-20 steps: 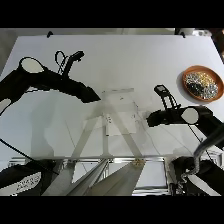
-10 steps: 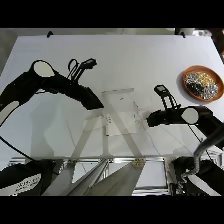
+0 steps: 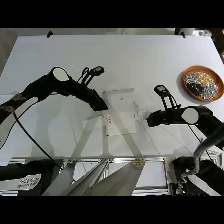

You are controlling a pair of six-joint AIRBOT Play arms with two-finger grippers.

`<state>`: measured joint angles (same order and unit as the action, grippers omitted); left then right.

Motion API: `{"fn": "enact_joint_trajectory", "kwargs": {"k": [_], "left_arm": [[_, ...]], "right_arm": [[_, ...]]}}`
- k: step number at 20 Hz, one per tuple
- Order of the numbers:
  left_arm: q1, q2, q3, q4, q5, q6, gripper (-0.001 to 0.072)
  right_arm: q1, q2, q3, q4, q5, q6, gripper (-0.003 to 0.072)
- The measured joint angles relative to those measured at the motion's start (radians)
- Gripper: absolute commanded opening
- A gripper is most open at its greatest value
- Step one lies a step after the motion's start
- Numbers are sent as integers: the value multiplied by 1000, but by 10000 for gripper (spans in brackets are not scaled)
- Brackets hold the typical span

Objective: Fold the box and place the chain.

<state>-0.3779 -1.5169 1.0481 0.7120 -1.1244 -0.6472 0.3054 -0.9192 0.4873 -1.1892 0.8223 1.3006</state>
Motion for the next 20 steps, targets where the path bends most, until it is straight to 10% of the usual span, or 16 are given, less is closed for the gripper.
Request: {"fn": "enact_joint_trajectory", "kwargs": {"k": [11,14,20], "left_arm": [[-13,-100,0,-156,-46,130,319],[-29,-103,0,-167,-48,143,21],[-64,-93,0,-173,-32,170,5]], "right_arm": [[0,0,0,0,1,0,20],[0,0,0,0,1,0,20],[0,3,4,-1,14,0,69]]}}
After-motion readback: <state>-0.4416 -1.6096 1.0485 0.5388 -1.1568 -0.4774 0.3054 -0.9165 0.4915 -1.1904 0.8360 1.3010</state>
